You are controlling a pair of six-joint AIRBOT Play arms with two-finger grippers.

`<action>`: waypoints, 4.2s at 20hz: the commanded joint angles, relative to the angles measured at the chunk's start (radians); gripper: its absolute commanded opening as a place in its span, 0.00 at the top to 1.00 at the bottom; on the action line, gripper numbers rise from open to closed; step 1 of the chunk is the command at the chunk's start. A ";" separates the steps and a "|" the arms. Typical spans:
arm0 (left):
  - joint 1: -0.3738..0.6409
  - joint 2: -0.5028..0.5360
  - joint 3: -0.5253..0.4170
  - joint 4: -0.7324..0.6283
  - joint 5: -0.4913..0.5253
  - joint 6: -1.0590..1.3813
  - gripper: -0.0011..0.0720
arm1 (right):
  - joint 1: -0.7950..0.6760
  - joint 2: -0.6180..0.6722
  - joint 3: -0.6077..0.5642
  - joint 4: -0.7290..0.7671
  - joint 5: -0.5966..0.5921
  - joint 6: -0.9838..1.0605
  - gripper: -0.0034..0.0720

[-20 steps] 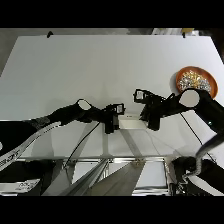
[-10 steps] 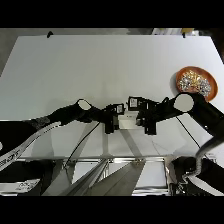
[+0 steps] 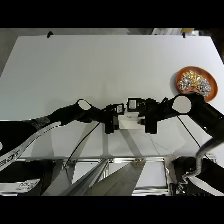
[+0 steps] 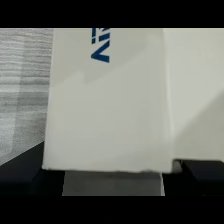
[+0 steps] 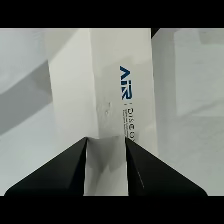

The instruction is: Fold the box and place the chain.

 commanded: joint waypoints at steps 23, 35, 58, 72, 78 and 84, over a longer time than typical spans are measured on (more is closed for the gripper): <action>0.000 0.000 0.000 0.001 0.000 0.001 0.61 | 0.056 -0.002 -0.015 -0.074 -0.091 0.053 0.64; 0.000 0.000 0.000 0.000 0.000 0.001 0.61 | 0.056 0.026 -0.029 -0.057 -0.100 0.056 0.72; 0.000 0.000 0.000 0.000 0.000 0.001 0.61 | 0.052 0.053 -0.092 0.082 -0.168 0.044 0.59; 0.000 0.001 0.000 0.001 0.000 0.001 0.61 | 0.052 0.060 -0.091 0.013 -0.223 0.056 0.74; 0.000 0.001 0.000 0.000 0.000 0.001 0.61 | 0.052 0.074 -0.092 0.014 -0.226 0.056 0.74; 0.000 0.001 0.000 0.000 0.000 0.001 0.61 | 0.052 0.027 -0.092 0.018 -0.226 0.056 0.75</action>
